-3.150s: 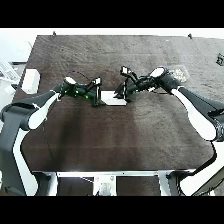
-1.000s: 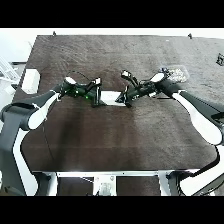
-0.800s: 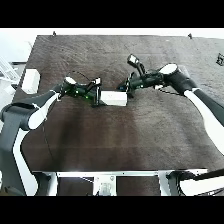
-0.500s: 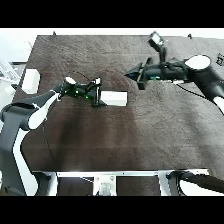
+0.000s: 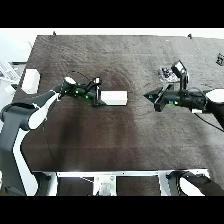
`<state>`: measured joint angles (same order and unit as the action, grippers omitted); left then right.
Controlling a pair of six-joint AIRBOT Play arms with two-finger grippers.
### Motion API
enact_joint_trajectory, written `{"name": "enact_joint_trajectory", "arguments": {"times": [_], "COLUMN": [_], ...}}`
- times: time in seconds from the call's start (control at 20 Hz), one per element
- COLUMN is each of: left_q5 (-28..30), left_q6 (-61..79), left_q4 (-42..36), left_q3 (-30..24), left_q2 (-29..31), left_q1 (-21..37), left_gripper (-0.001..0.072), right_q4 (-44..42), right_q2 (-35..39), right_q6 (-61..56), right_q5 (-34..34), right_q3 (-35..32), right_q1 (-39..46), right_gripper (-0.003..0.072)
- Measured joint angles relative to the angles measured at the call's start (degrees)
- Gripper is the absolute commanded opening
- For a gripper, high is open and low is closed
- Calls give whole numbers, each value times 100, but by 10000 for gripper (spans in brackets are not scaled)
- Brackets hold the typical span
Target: Fold the box and place the chain.
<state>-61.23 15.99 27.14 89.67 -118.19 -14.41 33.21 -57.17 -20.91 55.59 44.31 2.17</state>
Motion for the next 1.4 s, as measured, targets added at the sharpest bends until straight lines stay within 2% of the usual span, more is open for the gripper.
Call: {"name": "enact_joint_trajectory", "arguments": {"times": [0.1, 0.3, 0.4, 0.65, 1.0, 1.2, 1.4], "left_q5": [44, 706, 1067, 3008, 4898, 5313, 5340], "left_q6": [-391, -1523, -2070, -3062, -3995, -4363, -4507], "left_q4": [101, 260, 352, 420, 435, 444, 457], "left_q3": [37, 13, -195, -1266, -2962, -3705, -3939], "left_q2": [87, 586, 973, 2135, 3668, 4205, 4371], "left_q1": [44, 350, 588, 1303, 2168, 2586, 3069], "left_gripper": [16, 15, 15, 16, 16, 15, 16], "right_q4": [-9, -7, -13, -13, -15, -15, -63], "right_q2": [55, 96, 105, 109, 109, 107, 107], "right_q6": [7, 26, 31, 37, 37, 35, 35], "right_q5": [-24, -28, -33, -105, -317, -354, -372], "right_q3": [-160, -295, -321, -341, -343, -343, -343], "right_q1": [79, 144, 146, 157, 157, 160, 160], "right_gripper": [5, 5, 5, 5, 5, 6, 6]}}
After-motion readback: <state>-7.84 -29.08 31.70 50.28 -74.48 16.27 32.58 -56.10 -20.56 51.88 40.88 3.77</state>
